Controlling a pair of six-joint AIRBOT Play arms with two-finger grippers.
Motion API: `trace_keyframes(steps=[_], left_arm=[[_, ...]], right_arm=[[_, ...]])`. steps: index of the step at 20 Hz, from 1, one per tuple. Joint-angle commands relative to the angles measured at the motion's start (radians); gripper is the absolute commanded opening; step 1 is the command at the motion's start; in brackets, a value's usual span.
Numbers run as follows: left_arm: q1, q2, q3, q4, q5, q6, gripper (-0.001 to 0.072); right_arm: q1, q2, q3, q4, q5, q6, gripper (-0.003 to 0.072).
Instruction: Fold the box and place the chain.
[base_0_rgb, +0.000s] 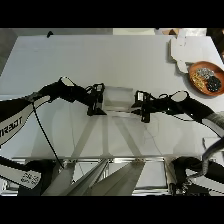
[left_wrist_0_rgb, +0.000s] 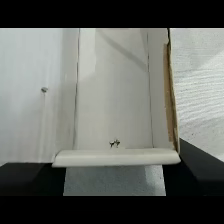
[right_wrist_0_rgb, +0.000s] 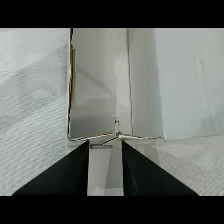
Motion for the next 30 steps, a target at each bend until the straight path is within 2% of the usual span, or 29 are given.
trace_keyframes(steps=[1, 4, 5, 11, 14, 21, 24, 26, 28, 30], left_arm=[[0.0, -0.001, 0.0, 0.0, 0.0, 0.0, 0.038], [0.0, -0.001, 0.0, 0.0, 0.0, 0.0, 0.038], [0.0, -0.001, 0.0, 0.0, 0.0, 0.0, 0.038], [0.0, -0.001, 0.0, 0.0, 0.0, 0.0, 0.038], [0.0, 0.0, 0.0, 0.0, 0.0, 0.0, 0.038], [0.0, 0.0, 0.0, 0.0, 0.0, 0.0, 0.038], [0.0, -0.001, 0.0, 0.0, 0.0, 0.0, 0.038], [0.0, -0.001, 0.0, 0.0, 0.0, 0.0, 0.038], [0.0, -0.001, 0.0, 0.0, 0.0, 0.0, 0.038], [0.0, -0.001, 0.0, 0.0, 0.0, 0.0, 0.038]], right_arm=[[0.001, 0.0, -0.001, 0.009, -0.016, -0.016, 0.0176], [0.001, -0.001, -0.001, 0.033, -0.036, -0.016, 0.0144], [0.001, -0.001, -0.001, 0.042, -0.036, -0.016, 0.01], [0.001, -0.01, -0.001, 0.055, -0.033, -0.042, 0.0105], [0.001, -0.019, -0.001, 0.066, -0.031, -0.042, 0.0015], [0.051, -0.074, -0.001, 0.105, -0.025, -0.045, 0.0019], [0.061, -0.086, -0.001, 0.108, -0.026, -0.044, 0.0202], [0.061, -0.086, -0.001, 0.108, -0.027, -0.044, 0.023], [0.061, -0.086, -0.001, 0.109, -0.028, -0.041, 0.0389], [0.061, -0.086, -0.001, 0.108, -0.028, -0.041, 0.0394]])
